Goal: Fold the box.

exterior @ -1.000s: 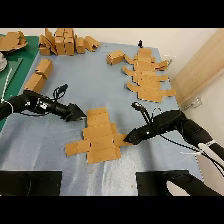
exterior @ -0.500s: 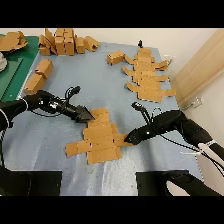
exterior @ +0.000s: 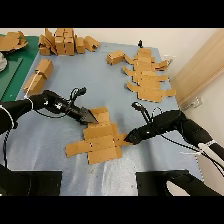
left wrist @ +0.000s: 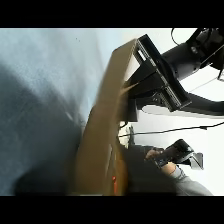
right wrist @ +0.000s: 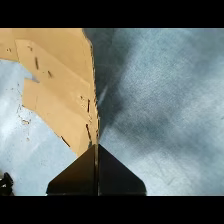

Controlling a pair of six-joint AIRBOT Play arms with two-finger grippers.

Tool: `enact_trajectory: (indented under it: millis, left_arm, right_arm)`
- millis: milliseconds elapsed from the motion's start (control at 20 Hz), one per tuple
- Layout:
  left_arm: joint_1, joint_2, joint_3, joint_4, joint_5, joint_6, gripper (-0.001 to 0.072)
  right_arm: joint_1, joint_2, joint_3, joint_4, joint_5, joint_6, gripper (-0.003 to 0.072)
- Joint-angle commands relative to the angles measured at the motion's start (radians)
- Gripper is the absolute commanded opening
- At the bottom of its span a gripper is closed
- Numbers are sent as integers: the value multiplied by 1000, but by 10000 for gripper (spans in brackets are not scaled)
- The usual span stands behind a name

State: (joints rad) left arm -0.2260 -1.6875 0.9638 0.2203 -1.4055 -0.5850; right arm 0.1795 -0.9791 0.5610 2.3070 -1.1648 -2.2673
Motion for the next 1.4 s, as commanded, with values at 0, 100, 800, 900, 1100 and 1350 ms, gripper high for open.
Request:
enact_trajectory:
  millis: [0,100,800,900,1100,1350]
  left_arm:
    - [-10,-1,1,10,-11,4,164]
    - [-10,-1,1,10,-11,4,164]
    - [-27,0,71,12,5,135,11]
    - [-83,10,116,12,-2,173,9]
    - [-209,92,136,36,150,314,9]
    - [-263,135,133,185,260,518,9]
  right_arm:
    - [1,0,0,1,9,0,3]
    - [1,0,0,1,9,0,3]
    - [-14,0,3,-34,103,112,413]
    - [-52,0,21,-97,168,219,413]
    - [-174,1,137,-112,175,266,413]
    - [-293,2,317,-94,194,326,408]
